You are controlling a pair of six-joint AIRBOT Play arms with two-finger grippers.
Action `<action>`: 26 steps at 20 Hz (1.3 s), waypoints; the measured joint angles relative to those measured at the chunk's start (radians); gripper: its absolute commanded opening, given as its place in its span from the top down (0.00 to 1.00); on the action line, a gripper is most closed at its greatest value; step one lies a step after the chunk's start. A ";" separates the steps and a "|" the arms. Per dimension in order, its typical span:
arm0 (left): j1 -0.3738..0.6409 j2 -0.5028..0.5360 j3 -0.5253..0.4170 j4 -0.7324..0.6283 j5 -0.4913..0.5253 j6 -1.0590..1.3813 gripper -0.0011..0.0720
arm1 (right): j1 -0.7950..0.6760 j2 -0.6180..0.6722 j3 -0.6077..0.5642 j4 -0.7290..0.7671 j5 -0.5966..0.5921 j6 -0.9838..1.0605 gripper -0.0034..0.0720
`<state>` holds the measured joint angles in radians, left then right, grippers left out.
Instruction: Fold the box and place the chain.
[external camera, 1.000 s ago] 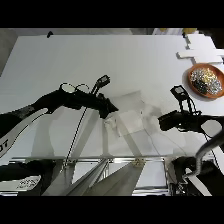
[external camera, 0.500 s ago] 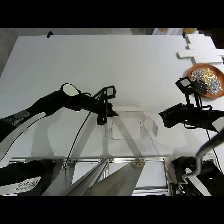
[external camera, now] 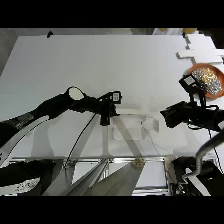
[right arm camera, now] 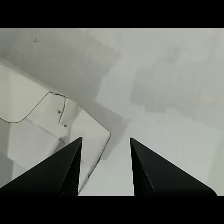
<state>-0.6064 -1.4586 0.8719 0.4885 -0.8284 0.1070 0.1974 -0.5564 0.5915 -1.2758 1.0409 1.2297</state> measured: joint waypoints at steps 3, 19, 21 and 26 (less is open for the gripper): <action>-0.002 -0.026 0.000 -0.018 0.010 0.002 0.98 | 0.000 0.000 0.001 0.000 0.001 -0.001 0.50; -0.006 -0.078 0.000 -0.057 0.025 0.109 0.97 | 0.000 0.000 0.001 0.000 0.005 -0.002 0.51; -0.006 -0.078 0.000 -0.058 0.026 0.111 0.97 | 0.000 0.000 0.001 0.000 0.009 -0.002 0.51; -0.006 -0.078 0.000 -0.058 0.029 0.114 0.97 | 0.000 0.000 0.001 -0.002 0.015 -0.002 0.51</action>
<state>-0.6125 -1.5368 0.8719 0.4305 -0.7998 0.2207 0.1974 -0.5560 0.5922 -1.2778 1.0561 1.2274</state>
